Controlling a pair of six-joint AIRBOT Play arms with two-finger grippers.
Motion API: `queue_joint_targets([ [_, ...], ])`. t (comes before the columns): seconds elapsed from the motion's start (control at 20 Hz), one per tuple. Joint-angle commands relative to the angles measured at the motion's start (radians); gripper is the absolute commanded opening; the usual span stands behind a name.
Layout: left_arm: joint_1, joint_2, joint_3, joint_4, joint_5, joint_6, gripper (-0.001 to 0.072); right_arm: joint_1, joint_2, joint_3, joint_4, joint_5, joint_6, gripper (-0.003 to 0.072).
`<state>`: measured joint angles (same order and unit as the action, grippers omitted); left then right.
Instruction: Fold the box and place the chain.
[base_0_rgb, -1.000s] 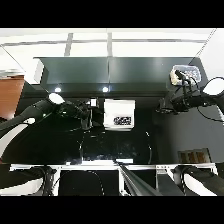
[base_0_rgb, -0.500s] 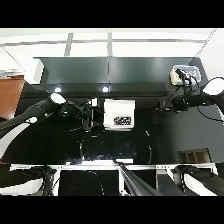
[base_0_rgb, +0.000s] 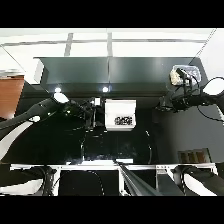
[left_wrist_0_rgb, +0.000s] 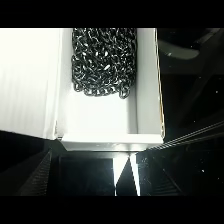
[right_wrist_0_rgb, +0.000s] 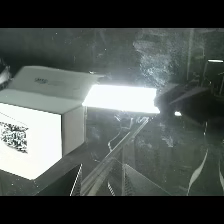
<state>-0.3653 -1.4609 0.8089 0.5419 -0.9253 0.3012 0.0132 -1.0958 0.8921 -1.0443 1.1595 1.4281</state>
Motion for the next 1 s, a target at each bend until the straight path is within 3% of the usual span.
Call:
queue_joint_targets([
  [0.0, -0.011, -0.003, 0.003, 0.009, 0.0, -0.021, 0.0709, 0.001, 0.0, 0.0, 0.0, -0.003, 0.0, 0.0324],
  [0.95, -0.045, -0.005, 0.003, 0.019, 0.021, -0.101, 0.0709, 0.001, 0.0, 0.0, 0.0, -0.023, 0.0, 0.0324],
])
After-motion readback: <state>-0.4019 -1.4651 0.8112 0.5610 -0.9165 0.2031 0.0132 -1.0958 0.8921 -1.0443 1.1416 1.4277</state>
